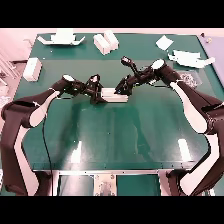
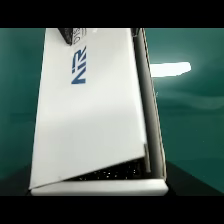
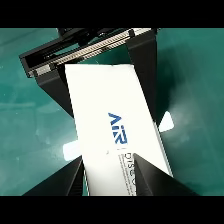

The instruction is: Fold the box and place the chain.

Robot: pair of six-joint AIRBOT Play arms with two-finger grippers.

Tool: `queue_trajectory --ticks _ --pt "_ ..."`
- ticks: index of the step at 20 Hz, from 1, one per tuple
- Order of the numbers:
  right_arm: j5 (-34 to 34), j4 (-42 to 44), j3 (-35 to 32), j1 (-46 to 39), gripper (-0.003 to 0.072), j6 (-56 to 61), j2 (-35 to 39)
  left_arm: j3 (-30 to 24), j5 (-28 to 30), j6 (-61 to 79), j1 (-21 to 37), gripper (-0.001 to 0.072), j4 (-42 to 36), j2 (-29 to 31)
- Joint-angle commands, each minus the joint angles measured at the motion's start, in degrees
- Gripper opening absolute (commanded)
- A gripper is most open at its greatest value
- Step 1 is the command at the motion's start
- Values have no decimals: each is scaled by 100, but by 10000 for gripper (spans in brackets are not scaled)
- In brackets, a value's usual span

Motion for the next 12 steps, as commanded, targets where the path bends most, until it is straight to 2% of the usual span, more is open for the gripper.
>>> queue_trajectory --ticks 1,6,12 --pt "15 -24 -127 7 321 -7 -4 2 -2 7 -4 391 2 2" --pt "11 407 -428 -44 321 -511 -4 2 -2 7 -4 391 2 2" --pt "15 426 -796 -83 325 -761 -4 2 -2 7 -4 391 2 2"
